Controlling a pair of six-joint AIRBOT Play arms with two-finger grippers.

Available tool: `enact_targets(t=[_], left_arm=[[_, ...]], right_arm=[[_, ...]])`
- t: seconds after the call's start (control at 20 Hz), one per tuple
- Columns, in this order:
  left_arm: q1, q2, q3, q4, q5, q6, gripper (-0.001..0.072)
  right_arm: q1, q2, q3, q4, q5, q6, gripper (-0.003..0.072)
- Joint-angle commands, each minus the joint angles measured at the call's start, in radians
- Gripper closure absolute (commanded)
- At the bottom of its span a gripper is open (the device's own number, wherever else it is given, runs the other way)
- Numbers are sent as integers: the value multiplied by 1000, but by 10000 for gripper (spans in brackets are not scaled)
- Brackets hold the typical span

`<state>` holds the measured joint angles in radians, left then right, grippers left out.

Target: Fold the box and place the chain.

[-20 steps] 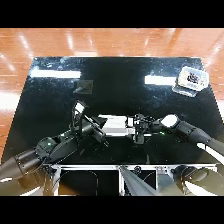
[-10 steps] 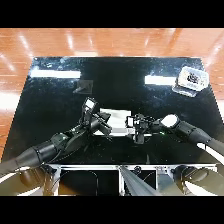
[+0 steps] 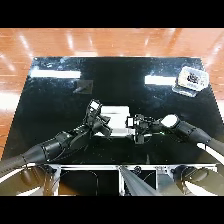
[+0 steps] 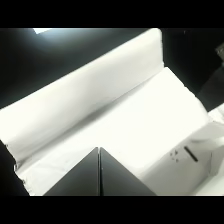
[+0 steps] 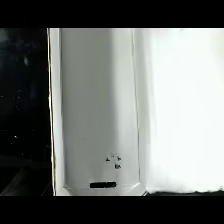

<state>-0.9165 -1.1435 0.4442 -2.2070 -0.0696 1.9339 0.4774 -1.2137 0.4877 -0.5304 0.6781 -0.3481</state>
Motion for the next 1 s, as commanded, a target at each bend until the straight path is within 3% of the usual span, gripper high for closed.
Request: enact_targets(t=[0.0,0.3,0.5,0.85,0.95], left_arm=[[-1,-4,0,-1,64,-1,688],[0,-2,11,2,71,1,688],[48,55,43,102,117,8,687],[290,303,43,332,628,18,686],[316,377,42,370,719,77,685]], right_arm=[[1,0,0,2,-5,2,83],[1,0,0,2,-5,2,83],[1,0,0,2,-5,2,83],[1,0,0,2,-5,2,83],[1,0,0,3,-5,2,83]])
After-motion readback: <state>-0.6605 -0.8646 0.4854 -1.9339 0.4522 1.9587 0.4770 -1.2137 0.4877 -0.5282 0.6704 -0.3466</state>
